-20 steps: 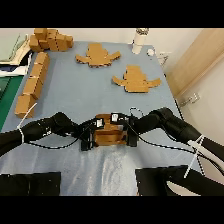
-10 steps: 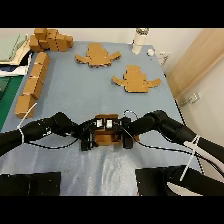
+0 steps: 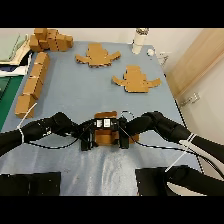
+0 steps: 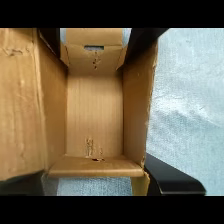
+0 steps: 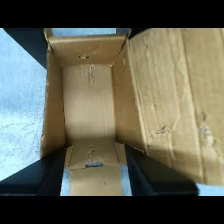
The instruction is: Fold the box.
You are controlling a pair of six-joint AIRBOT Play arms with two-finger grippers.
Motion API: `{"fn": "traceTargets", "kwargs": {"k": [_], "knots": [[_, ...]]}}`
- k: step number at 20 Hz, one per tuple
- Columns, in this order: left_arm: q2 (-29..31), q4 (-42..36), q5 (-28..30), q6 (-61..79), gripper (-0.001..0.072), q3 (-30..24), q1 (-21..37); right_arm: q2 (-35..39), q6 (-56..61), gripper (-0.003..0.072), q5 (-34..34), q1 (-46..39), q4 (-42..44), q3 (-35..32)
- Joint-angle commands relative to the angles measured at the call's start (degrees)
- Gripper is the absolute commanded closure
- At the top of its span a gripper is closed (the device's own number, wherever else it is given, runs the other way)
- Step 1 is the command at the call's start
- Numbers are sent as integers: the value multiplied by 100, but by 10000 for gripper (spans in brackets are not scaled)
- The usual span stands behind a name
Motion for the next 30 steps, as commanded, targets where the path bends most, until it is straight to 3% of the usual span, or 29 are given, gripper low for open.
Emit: {"fn": "traceTargets", "kwargs": {"k": [1, 4, 5, 6, 8, 9, 15, 18, 20, 22, 27, 30], "knots": [[-4, -7, 2, -4, 189, 4, -2, -20, -11, 43, -31, 2, 72, 2], [-4, -7, 2, -4, 189, 4, -2, -7, 120, 49, -179, 2, -9, 2], [-4, -7, 2, -4, 189, 4, -2, 4, 264, 118, -232, -2, -122, 2], [-4, -7, 2, -4, 189, 4, -2, 39, 640, 314, -289, -4, -402, 4], [-4, -7, 2, -4, 189, 4, 0, 157, 2240, 518, -295, -7, -1318, 20], [-4, -7, 2, -4, 189, 4, 0, 256, 3167, 684, -369, -4, -1895, 50], [-4, -7, 2, -4, 189, 4, -2, 1187, 6441, 681, -1497, -70, -4236, 393], [-4, -7, 2, -4, 189, 4, -2, 1425, 8295, 682, -2149, -586, -5250, 387], [-4, -7, 2, -4, 189, 4, -2, 1335, 8430, 682, -2243, -1145, -4730, 295], [-4, -7, 2, -4, 189, 4, -2, 1128, 8295, 683, -2140, -1556, -3591, 81], [-4, -7, 2, -4, 189, 4, -2, 496, 6905, 683, -1165, -1598, -667, -546], [-4, -7, 2, -4, 189, 4, -2, 420, 6690, 682, -791, -1394, -181, -570]]}}
